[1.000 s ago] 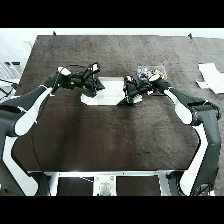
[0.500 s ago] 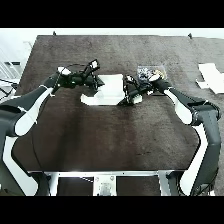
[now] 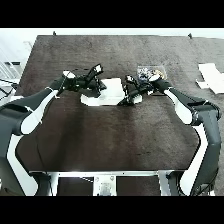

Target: Fold the box and place the chain.

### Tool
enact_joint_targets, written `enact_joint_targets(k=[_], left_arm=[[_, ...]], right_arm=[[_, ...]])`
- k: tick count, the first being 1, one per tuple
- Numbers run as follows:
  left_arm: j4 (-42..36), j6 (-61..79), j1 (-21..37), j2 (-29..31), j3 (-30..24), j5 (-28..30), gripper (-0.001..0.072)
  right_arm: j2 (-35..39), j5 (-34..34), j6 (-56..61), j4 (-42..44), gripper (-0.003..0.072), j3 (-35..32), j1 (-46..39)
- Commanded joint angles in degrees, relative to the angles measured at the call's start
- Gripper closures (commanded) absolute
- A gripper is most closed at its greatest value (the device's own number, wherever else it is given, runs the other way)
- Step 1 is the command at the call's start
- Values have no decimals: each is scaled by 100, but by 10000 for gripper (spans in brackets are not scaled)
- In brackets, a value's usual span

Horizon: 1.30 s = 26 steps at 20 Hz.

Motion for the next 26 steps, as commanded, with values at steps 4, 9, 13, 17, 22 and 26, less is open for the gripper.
enact_joint_targets(k=[4,9,13,17,22,26], left_arm=[[61,-4,-37,-2,264,-70,690],[560,-243,74,2,925,-1283,689],[815,-1069,595,2,1412,-2614,103],[2214,-1478,767,2,1502,-3001,103],[2839,-1545,588,-15,1451,-2940,103],[2839,-1497,516,-15,1161,-2883,103]], right_arm=[[-4,0,-4,-2,92,-2,7],[-4,0,-2,0,92,-2,7],[-4,0,-4,0,91,-2,7],[-4,-2,-4,0,92,-2,7],[-4,0,-4,0,91,-2,7],[-4,0,-2,0,92,-2,7]])
